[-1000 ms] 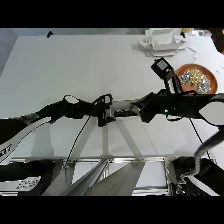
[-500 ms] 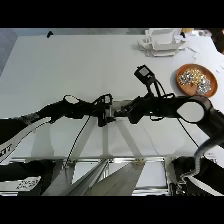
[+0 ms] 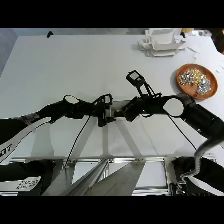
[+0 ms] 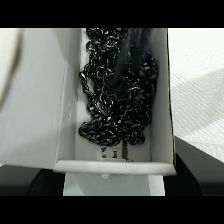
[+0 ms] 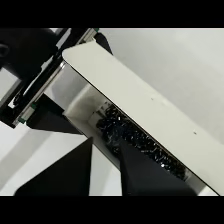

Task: Fold the box and place the chain.

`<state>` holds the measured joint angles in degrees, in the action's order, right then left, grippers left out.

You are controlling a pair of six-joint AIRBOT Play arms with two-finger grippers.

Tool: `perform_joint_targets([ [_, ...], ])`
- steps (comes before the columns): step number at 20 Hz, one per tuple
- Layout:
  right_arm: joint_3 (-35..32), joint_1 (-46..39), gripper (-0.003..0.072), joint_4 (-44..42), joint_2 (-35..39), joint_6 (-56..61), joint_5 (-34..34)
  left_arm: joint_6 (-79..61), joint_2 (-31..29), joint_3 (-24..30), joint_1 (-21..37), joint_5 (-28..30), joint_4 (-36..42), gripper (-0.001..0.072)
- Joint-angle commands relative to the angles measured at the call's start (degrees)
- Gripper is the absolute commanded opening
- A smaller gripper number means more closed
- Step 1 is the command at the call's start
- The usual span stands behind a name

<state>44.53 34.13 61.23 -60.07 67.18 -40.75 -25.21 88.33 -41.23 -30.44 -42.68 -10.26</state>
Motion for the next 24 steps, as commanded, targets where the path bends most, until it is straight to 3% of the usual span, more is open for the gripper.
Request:
perform_joint_targets([
  [1, 2.16, 0.02, 0.0217, 0.44, 1.53, -6.47, -0.63, -0.02, -0.04, -0.02, -0.02, 0.02, -0.02, 0.0252],
  [5, 8.50, -1.79, 0.0214, 2.78, 1.46, -7.26, 0.92, -0.02, -0.04, -0.02, -0.02, 0.02, -0.02, 0.0252],
  [7, 10.21, -4.79, 0.0099, 2.78, 1.01, -7.28, 2.34, -0.02, -0.04, -0.02, -0.02, 0.00, -0.02, 0.0252],
  [10, 10.54, -10.62, 0.0090, 2.80, -0.98, -7.28, 1.14, -0.02, -0.04, -0.02, -0.02, 0.00, -0.02, 0.0252],
  [12, 10.51, -13.84, 0.0006, 2.82, -3.13, -7.74, -1.46, -0.02, -0.04, -0.02, 0.00, 0.00, -0.02, 0.0252],
  [17, 10.51, -14.67, 0.0006, 2.54, -6.43, -14.10, -7.28, -0.02, -0.04, -0.02, -0.02, 0.02, -0.02, 0.0252],
  [24, 10.51, -8.92, 0.0006, -0.28, -11.63, -26.49, -15.82, -0.02, -0.04, -0.02, -0.02, 0.02, -0.02, 0.0252],
])
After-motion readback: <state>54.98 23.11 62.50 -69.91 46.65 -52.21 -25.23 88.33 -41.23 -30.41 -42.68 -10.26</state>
